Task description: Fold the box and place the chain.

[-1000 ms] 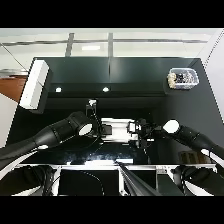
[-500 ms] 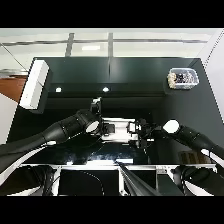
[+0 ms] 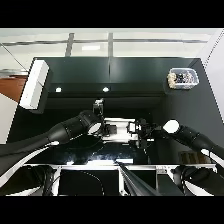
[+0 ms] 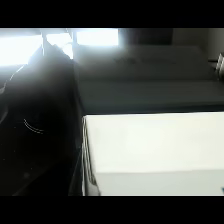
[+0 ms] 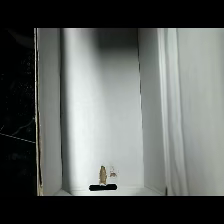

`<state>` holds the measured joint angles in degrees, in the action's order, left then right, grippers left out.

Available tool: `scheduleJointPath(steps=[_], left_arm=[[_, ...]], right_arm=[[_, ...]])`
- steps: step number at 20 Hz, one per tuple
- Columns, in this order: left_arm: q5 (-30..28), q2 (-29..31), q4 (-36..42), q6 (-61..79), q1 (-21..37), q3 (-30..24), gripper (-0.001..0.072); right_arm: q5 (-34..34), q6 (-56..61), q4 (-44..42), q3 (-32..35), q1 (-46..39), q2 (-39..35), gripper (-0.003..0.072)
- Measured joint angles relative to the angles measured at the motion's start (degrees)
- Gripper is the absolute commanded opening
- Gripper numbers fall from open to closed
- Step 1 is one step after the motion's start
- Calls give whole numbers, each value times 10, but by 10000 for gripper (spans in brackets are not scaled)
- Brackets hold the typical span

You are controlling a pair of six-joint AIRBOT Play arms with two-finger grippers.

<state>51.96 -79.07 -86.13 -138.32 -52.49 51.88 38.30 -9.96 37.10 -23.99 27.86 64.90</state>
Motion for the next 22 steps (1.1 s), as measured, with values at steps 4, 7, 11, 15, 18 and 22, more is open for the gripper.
scheduleJointPath(steps=[4, 7, 11, 15, 18, 22], left_arm=[[-2, -4, 0, 0, -1, 0, 214], [-2, -6, 0, -1, -1, 0, 143], [1, -7, -2, -1, -1, 2, 47], [1, -7, -1, -1, -1, 3, 60], [-8, -7, 5, -1, -1, 4, 284], [7, -7, 2, -1, 0, 12, 312]], right_arm=[[0, 0, 0, 0, 0, 0, 403], [0, 0, 0, 0, 0, 0, 403], [0, 0, 0, 0, 0, 0, 403], [0, 0, 0, 0, 0, 0, 403], [0, 0, 0, 0, 0, 0, 403], [0, 0, 0, 0, 0, 0, 403]])
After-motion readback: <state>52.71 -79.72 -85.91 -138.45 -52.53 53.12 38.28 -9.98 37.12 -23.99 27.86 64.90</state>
